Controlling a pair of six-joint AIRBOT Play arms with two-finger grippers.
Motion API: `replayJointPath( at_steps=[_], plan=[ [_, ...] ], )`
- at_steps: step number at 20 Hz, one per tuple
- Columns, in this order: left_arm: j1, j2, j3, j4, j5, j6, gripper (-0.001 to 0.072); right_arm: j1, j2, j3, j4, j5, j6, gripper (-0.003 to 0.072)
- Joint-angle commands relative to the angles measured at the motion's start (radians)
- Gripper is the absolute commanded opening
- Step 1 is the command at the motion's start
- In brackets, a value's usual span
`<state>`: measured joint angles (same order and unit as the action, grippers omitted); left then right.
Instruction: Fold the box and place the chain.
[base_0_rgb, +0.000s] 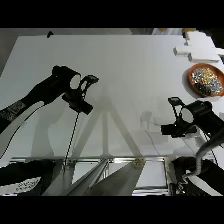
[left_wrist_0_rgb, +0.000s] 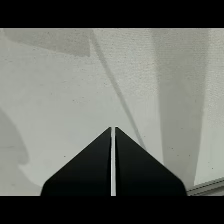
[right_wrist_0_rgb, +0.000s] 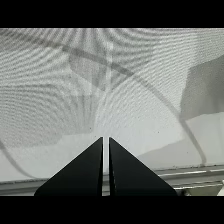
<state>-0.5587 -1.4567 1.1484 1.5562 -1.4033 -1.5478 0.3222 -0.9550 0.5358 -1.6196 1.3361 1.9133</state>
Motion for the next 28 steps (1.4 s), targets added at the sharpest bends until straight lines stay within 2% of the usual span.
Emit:
replayJointPath(
  at_steps=[1,12,14,15,19,21,23,25,27,28],
  plan=[
    [0.000,0.001,0.000,0.000,0.000,0.000,0.0032,0.000,-0.001,0.000,0.000,0.000,0.000,0.0041],
    [0.000,0.001,0.000,0.000,0.000,0.000,0.0032,0.000,-0.001,0.000,0.001,-0.002,0.000,0.0041],
    [0.000,0.001,0.000,0.000,0.000,0.000,0.0032,0.000,-0.001,0.000,-0.018,-0.069,-0.018,0.0041],
    [0.000,0.001,0.000,0.000,0.000,0.000,0.0032,0.000,-0.001,0.000,-0.055,-0.103,-0.042,0.0041],
    [0.000,0.001,0.000,0.000,0.000,0.000,0.0032,0.000,-0.001,0.002,-0.164,-0.107,-0.071,0.0019],
    [0.000,0.001,0.000,0.000,0.000,0.000,0.0032,-0.006,-0.001,0.053,-0.381,-0.052,-0.048,0.0014],
    [0.000,0.001,0.000,0.000,0.000,0.000,0.0032,-0.089,-0.001,0.152,-0.494,-0.038,-0.099,0.0012],
    [0.000,0.001,0.000,0.000,0.000,0.000,0.0032,-0.245,-0.001,0.235,-0.524,-0.062,-0.166,0.0013],
    [0.000,0.001,0.000,0.000,0.000,0.000,0.0032,-0.431,-0.001,0.254,-0.551,-0.106,-0.269,0.0022],
    [0.000,0.001,0.000,0.000,0.000,0.000,0.0032,-0.526,-0.002,0.254,-0.549,-0.137,-0.321,0.0171]
  ],
)
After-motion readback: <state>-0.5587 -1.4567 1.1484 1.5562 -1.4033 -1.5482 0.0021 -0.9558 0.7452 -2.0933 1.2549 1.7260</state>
